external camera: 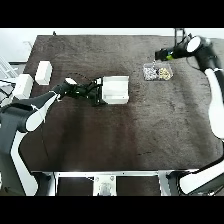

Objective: Fold the box and place the chain.

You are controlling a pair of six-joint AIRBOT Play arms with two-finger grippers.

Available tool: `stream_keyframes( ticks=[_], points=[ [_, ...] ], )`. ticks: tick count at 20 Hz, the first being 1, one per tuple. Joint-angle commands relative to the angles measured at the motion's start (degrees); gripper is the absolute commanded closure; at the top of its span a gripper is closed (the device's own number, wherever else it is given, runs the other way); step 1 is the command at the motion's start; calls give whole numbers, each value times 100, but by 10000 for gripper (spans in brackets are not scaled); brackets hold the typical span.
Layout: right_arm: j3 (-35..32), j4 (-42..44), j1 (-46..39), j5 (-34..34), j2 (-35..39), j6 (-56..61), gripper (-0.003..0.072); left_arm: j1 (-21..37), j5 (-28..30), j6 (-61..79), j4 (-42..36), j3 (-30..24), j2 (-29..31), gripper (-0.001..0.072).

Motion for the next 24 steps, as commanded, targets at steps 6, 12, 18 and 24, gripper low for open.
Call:
stream_keyframes(
  ticks=[6,12,18,24],
  points=[
    [4,-389,704,557,2153,-149,678,2,2,2,0,0,2,181],
    [0,-455,1416,1547,2778,-151,678,2,0,2,0,0,2,181],
    [-138,-452,2332,1976,2787,-151,678,2,2,2,-2,0,2,181],
    [-898,-396,2896,1561,2787,-87,677,2,2,2,0,0,0,181]
  ],
)
